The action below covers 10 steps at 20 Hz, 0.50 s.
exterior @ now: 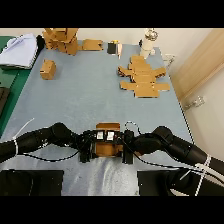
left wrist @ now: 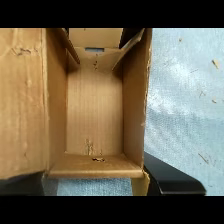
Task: Fold the box.
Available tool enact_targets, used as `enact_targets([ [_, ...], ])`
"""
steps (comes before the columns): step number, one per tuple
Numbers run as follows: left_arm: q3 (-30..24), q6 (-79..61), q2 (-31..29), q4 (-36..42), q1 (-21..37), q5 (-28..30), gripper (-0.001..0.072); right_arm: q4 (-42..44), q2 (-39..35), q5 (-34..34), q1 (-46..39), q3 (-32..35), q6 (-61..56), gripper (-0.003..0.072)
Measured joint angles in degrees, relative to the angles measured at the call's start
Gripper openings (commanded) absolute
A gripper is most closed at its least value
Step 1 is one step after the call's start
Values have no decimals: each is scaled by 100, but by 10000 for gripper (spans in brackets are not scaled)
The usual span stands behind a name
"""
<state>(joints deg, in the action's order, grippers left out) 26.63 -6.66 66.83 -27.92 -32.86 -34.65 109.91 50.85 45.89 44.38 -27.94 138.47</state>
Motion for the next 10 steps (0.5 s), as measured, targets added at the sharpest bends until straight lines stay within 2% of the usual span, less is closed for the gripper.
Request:
enact_targets([
  [6,0,2,0,4,0,0,418,2,39,149,0,-20,-83,462],
  [10,0,24,0,22,0,2,417,-872,-103,1045,-4,-297,-1080,461],
])
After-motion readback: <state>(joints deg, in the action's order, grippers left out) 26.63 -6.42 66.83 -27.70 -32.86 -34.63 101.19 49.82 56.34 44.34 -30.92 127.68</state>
